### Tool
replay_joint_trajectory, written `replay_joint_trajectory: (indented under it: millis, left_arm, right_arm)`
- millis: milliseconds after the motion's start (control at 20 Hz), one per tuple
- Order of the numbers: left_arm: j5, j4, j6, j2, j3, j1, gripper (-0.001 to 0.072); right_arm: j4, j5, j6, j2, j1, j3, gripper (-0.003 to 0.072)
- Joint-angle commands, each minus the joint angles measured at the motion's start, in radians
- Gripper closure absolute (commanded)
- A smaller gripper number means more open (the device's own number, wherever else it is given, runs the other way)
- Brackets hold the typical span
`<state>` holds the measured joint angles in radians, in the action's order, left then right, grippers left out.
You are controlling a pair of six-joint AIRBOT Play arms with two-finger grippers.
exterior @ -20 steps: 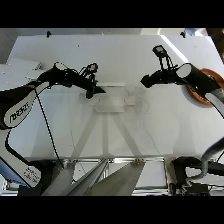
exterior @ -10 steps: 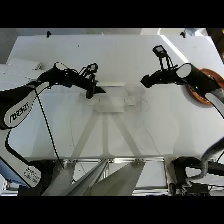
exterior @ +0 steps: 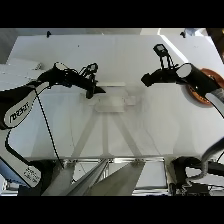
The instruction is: Fold the box and place the chain.
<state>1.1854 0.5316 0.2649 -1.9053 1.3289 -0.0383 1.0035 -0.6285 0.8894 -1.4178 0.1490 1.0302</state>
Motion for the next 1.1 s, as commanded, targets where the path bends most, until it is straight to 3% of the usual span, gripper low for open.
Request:
replay_joint_trajectory:
  millis: [0, 250, 400, 650, 750, 850, 950, 1050]
  left_arm:
    - [0.000, 0.000, 0.000, -0.001, 0.000, 0.000, 0.0696]
    - [0.000, 0.000, 0.000, -0.001, 0.000, 0.000, 0.0696]
    - [0.000, 0.000, 0.000, -0.001, 0.000, 0.000, 0.0696]
    - [0.000, 0.000, 0.000, -0.001, 0.000, 0.000, 0.0696]
    - [0.000, 0.000, 0.000, -0.001, 0.000, 0.000, 0.0696]
    - [0.000, 0.000, 0.000, -0.001, 0.000, 0.000, 0.0696]
    - [0.000, 0.000, 0.000, -0.001, 0.000, 0.000, 0.0696]
    - [0.000, 0.000, 0.000, -0.001, 0.000, 0.000, 0.0696]
  right_arm:
    - [-0.004, -0.064, -0.106, 0.050, 0.002, 0.007, 0.0164]
    - [-0.006, -0.160, -0.141, 0.257, 0.002, 0.007, 0.0103]
    - [-0.006, -0.255, -0.225, 0.402, 0.002, 0.006, 0.0102]
    - [-0.015, -0.549, -0.474, 0.553, 0.002, -0.013, 0.0106]
    - [-0.014, -0.529, -0.514, 0.605, 0.028, -0.092, 0.0091]
    - [-0.013, -0.413, -0.533, 0.668, 0.081, -0.219, -0.0012]
    - [-0.018, -0.286, -0.533, 0.713, 0.137, -0.332, -0.0013]
    - [-0.047, -0.252, -0.519, 0.721, 0.178, -0.391, -0.0007]
